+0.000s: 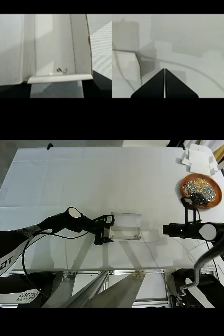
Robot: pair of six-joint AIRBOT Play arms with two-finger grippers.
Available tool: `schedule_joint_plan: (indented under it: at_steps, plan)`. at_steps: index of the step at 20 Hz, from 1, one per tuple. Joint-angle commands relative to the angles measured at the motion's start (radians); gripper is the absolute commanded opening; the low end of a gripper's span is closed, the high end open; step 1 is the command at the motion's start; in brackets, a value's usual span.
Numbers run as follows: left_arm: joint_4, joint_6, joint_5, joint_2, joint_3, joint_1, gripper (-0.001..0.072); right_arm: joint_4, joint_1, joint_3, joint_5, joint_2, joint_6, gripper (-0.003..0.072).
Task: Fold the box and place the chain.
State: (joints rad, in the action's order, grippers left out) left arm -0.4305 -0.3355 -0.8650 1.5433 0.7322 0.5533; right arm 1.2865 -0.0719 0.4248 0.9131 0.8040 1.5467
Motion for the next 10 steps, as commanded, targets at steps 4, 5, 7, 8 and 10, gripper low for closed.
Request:
schedule_joint_plan:
  at_steps: [4, 5, 7, 8, 10]
  plan:
    - [0.0, 0.0, 0.0, -0.001, 0.0, -0.001, 0.0315, -0.37, -0.067, 0.0, -0.017, 0.223, -0.169, 0.0013]
    - [0.0, 0.0, 0.0, -0.001, 0.0, -0.001, 0.0315, -0.375, -0.085, 0.0, -0.029, 0.24, -0.169, 0.0013]
    - [0.0, 0.0, 0.0, -0.001, 0.0, -0.001, 0.0315, -0.375, -0.11, 0.0, -0.052, 0.249, -0.168, 0.0013]
    - [0.0, 0.0, 0.0, -0.001, 0.0, -0.001, 0.0315, -0.379, -0.116, 0.0, -0.062, 0.249, -0.168, 0.0013]
    - [0.0, 0.0, 0.0, -0.001, 0.0, -0.001, 0.0315, -0.387, -0.118, 0.0, -0.068, 0.248, -0.168, 0.0014]
